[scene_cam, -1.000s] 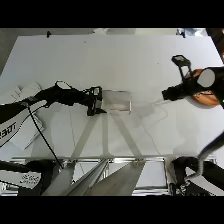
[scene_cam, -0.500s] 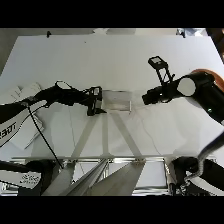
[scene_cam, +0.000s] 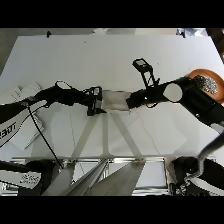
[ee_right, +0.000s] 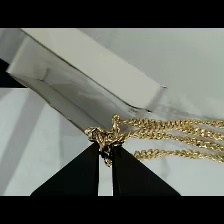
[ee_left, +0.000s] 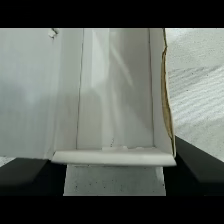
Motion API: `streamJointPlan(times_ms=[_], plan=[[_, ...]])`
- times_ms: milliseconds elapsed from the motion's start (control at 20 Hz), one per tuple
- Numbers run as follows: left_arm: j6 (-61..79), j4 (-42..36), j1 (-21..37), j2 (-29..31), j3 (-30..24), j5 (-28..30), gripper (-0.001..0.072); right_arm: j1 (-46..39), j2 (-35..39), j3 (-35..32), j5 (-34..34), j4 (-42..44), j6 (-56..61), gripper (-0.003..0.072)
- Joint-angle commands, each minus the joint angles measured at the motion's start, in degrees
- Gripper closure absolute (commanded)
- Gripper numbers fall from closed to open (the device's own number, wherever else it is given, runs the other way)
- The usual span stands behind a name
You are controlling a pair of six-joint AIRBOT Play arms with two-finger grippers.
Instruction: Fold the box and place the chain.
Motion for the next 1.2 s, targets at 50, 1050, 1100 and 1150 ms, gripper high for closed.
streamJointPlan(times_ms=[50,1050,1100,1150], plan=[[0.0,0.0,0.0,0.0,0.0,0.0,0.0692,3.9,-3.1,0.1,-5.7,5.4,-1.6,0.0676],[0.0,0.0,0.0,0.0,0.0,0.0,0.0692,5.6,-15.4,5.7,-7.5,5.6,-9.1,0.0649],[0.0,0.0,0.0,0.0,0.0,0.0,0.0692,5.6,-15.3,5.7,-7.1,5.7,-9.2,0.0534],[0.0,0.0,0.0,0.0,0.0,0.0,0.0692,5.6,-15.2,5.9,-6.6,6.3,-9.2,0.041]])
